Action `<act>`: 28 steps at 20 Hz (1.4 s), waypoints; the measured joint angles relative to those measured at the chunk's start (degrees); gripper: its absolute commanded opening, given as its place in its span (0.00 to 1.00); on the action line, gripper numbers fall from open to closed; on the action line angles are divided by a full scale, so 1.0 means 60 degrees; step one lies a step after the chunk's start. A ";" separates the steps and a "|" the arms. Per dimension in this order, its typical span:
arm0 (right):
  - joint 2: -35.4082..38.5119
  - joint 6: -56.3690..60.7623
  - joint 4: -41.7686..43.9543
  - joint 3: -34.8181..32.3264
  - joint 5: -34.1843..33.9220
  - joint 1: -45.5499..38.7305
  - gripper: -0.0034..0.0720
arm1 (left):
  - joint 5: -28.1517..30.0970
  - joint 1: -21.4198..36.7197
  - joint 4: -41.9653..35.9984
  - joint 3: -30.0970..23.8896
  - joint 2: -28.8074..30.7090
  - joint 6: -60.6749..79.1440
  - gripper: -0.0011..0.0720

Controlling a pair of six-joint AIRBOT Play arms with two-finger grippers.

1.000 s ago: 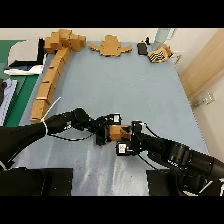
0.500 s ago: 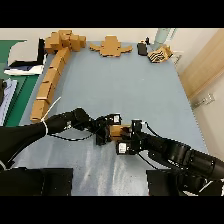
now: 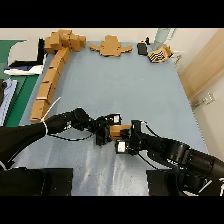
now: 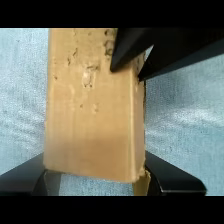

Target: Fold the box.

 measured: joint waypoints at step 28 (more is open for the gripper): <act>0.0412 0.1009 0.3501 0.0616 -0.1708 0.0492 0.05 | 0.0000 0.0000 0.0000 0.0000 0.0000 0.0000 0.46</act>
